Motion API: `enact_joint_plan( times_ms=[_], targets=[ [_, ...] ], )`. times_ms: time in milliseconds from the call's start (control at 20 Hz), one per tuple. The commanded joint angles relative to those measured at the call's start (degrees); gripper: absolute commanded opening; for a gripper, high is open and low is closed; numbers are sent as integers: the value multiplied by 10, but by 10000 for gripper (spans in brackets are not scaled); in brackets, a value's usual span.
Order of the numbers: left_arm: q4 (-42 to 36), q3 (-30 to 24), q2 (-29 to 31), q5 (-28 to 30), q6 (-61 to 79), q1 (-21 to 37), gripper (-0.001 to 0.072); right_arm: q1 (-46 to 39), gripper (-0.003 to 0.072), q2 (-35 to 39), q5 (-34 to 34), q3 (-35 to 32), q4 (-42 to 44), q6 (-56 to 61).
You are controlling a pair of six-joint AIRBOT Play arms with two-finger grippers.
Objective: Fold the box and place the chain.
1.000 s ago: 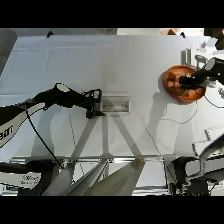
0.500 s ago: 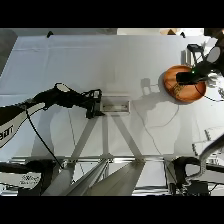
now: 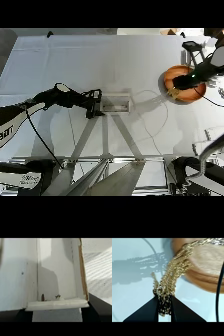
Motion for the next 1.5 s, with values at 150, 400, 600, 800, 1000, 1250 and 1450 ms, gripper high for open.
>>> enact_joint_plan(
  times_ms=[150,400,600,800,1000,1250,1450],
  targets=[
    [0,0,0,0,0,0,210,133,5,12,-31,-13,1,51],
    [0,0,0,0,0,0,210,216,5,2,-53,-13,1,94],
    [0,0,0,0,0,0,210,273,6,2,-82,-13,5,110],
    [0,0,0,0,0,0,210,302,6,2,-114,-13,26,120],
    [0,0,0,0,0,0,210,314,6,2,-138,-13,75,118],
    [0,0,0,0,0,0,210,322,6,2,-184,-13,100,111],
    [0,0,0,0,0,0,210,322,6,-7,-205,-13,168,53]
  ],
)
